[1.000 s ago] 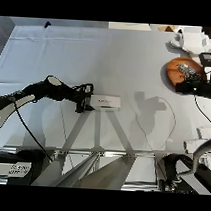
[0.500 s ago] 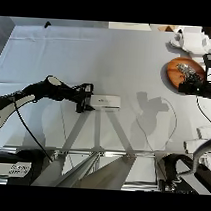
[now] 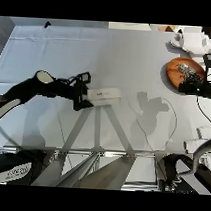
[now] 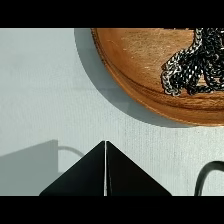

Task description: Fold the box and place the chain.

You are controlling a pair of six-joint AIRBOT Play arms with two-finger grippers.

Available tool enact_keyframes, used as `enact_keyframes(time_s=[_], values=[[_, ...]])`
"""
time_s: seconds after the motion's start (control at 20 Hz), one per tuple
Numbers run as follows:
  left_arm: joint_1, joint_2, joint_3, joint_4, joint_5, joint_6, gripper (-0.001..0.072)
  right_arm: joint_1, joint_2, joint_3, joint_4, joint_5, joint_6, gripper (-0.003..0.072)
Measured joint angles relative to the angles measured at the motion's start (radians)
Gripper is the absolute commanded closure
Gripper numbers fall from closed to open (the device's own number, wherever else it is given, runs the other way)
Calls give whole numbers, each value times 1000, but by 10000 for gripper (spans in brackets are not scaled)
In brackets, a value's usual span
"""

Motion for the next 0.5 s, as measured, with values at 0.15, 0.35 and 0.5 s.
enact_keyframes(time_s=[0.15, 0.35, 0.5], values=[[0, 179, 0, 198, -21, -253, 699, 0, 0, 0, 0, 0, 0, 677], [1, 405, 0, 533, -55, -598, 699, 0, 0, 0, 0, 0, 0, 677], [2, 549, 0, 780, -59, -852, 703, 0, 0, 0, 0, 0, 0, 677]])
